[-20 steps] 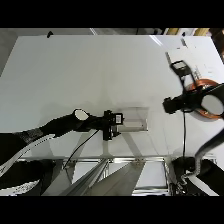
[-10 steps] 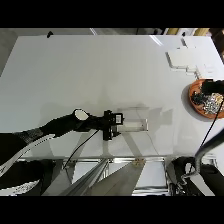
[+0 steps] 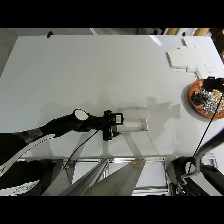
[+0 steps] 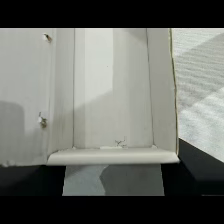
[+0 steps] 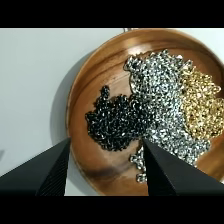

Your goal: Fold the box and place the chain.

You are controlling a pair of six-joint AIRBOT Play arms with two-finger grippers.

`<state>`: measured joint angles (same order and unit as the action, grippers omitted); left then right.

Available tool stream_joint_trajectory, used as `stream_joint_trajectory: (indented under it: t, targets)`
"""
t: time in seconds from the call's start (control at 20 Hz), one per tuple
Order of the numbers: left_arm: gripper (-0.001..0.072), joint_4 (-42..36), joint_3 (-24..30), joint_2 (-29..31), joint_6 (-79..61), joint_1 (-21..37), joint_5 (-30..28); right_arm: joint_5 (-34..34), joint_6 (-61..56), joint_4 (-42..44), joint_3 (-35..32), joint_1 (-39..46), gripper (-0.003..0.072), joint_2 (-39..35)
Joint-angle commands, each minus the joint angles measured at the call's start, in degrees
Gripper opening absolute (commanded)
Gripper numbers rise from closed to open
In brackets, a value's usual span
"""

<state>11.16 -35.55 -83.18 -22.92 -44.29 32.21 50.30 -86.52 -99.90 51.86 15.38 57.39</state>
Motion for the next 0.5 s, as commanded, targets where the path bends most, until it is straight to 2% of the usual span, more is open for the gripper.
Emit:
stream_joint_trajectory:
  t: [0.0, 0.35, 0.4, 0.45]
  targets:
    - [0.0204, 0.0, 0.0, 0.0, 0.0, 0.0, 0.0, -0.7, 0.0, -1.6, 0.0, 0.6, 0.0457, 5.3]
    - [0.0204, 0.0, 0.0, 0.0, 0.0, 0.0, 0.0, -2.2, -4.6, 0.8, 0.0, 11.2, 0.0455, 11.3]
    - [0.0204, 0.0, 0.0, 0.0, 0.0, 0.0, 0.0, -3.2, -4.5, 1.6, 0.0, 12.6, 0.0401, 11.5]
    - [0.0204, 0.0, 0.0, 0.0, 0.0, 0.0, 0.0, -4.2, -4.5, 1.9, 0.0, 13.6, 0.0303, 11.5]
